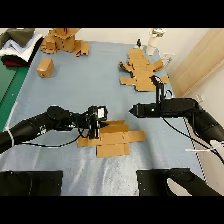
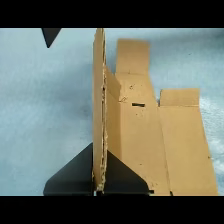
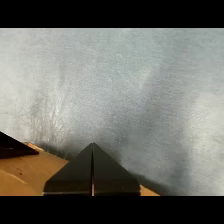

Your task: Fold the box.

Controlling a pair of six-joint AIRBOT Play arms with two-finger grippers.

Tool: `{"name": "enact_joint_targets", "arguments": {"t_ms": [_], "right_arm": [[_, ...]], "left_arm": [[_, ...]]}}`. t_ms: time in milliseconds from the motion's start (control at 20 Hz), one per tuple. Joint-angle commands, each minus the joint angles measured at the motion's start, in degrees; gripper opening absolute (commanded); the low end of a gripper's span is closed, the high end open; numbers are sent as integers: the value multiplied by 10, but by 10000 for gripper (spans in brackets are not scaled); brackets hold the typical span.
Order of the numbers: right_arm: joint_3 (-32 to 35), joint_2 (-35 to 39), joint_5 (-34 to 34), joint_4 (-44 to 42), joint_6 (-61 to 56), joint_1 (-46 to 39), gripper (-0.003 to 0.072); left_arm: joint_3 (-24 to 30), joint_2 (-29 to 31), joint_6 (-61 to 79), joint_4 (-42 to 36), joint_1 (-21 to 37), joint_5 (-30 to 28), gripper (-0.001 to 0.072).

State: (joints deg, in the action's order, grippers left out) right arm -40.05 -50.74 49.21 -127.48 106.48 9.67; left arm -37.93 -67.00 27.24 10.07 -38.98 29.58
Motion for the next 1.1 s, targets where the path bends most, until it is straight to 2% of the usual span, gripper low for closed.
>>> {"name": "enact_joint_targets", "arguments": {"t_ms": [0, 600, 800, 1050], "right_arm": [[0, 0, -5, 0, 0, 1, 2], [0, 0, -8, -1, 0, 1, 2], [0, 0, -8, -5, 0, 1, 2], [0, 0, -8, -5, 0, 1, 3]], "left_arm": [[-1, -16, 17, -13, 0, 16, 15], [29, -16, 2, -9, 0, 9, 15], [29, -16, 0, 14, -23, 5, 14], [28, -6, -8, 21, -38, -63, 14]]}}
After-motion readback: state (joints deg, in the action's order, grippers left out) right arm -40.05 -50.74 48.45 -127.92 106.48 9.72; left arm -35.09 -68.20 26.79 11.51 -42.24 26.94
